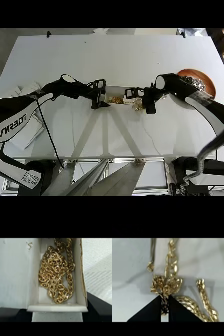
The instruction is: Fold the box and place the chain.
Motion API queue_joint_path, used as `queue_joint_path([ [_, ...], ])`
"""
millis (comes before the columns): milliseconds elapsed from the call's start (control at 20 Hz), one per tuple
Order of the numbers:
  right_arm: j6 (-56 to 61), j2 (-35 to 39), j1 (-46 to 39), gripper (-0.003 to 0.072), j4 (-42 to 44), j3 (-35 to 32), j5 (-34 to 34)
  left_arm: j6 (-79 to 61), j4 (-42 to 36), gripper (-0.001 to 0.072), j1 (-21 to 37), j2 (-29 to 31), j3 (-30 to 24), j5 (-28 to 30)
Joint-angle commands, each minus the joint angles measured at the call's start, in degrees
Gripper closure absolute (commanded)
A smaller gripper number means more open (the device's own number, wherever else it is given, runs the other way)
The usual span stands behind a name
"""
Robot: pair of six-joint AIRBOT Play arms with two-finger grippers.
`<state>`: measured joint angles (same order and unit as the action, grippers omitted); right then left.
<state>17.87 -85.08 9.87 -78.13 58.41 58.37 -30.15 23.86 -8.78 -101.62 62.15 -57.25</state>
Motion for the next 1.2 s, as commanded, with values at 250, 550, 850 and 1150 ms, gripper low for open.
queue_joint_path([
  [250,5.88,11.37,0.13,0.0669,25.99,0.15,-3.1,0.0,0.02,0.0197,0.0,0.04,0.07,0.0],
  [550,1.31,10.84,4.11,0.0671,38.62,0.13,-16.72,0.02,0.02,0.0197,0.0,0.04,0.07,0.0],
  [850,6.27,5.9,7.19,0.0649,26.8,0.13,-12.37,0.0,0.02,0.0197,0.0,0.04,0.07,0.0],
  [1150,6.29,10.01,5.27,0.0379,21.62,0.13,-5.4,0.02,0.02,0.0197,0.0,0.04,0.07,0.02],
])
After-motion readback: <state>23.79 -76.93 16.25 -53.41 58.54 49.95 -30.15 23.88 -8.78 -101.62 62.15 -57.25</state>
